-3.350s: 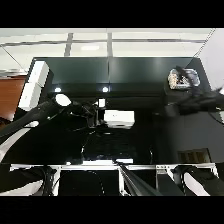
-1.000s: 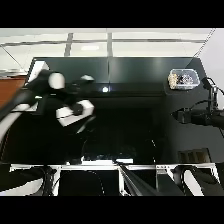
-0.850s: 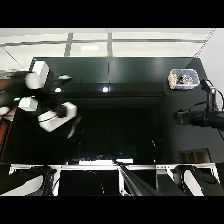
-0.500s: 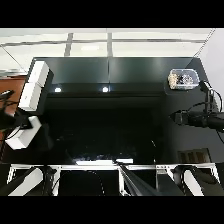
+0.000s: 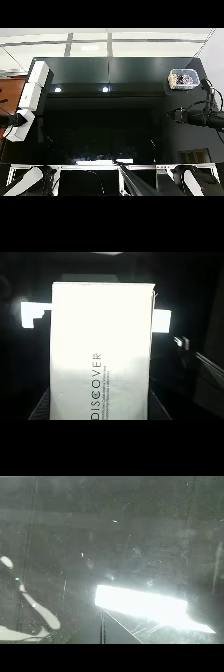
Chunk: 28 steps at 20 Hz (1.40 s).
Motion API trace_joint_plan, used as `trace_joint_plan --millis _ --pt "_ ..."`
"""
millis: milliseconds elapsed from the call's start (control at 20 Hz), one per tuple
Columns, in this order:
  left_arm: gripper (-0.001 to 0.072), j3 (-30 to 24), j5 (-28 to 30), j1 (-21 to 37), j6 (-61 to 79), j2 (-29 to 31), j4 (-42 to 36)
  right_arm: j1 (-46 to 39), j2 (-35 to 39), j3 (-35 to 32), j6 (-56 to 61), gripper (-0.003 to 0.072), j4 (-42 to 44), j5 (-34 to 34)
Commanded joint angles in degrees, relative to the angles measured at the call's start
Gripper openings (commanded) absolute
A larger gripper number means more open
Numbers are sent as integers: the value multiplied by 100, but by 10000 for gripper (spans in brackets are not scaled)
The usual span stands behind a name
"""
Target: Fold the box and place the chain.
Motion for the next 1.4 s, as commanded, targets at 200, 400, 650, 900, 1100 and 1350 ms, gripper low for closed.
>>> trace_joint_plan --millis 200,400,650,900,1100,1350 --pt "356 92 1425 -520 424 -621 -87 2 2 0 52 15 129 -74" --pt "720 302 1458 -772 372 -664 -111 4 0 0 52 15 131 -66" --pt "713 1698 -299 -1054 -310 -658 -103 63 2 4 -142 15 140 -109" --pt "347 3110 -1392 -1285 -1510 -533 -761 741 -96 568 -269 15 105 -892" --pt "15 2907 -1207 -1961 -1655 -208 -2041 1982 -566 1327 -267 15 -649 -1320" --pt "20 903 1390 -3897 -1331 1576 -1558 2564 -673 1220 -251 15 -1917 -1698"
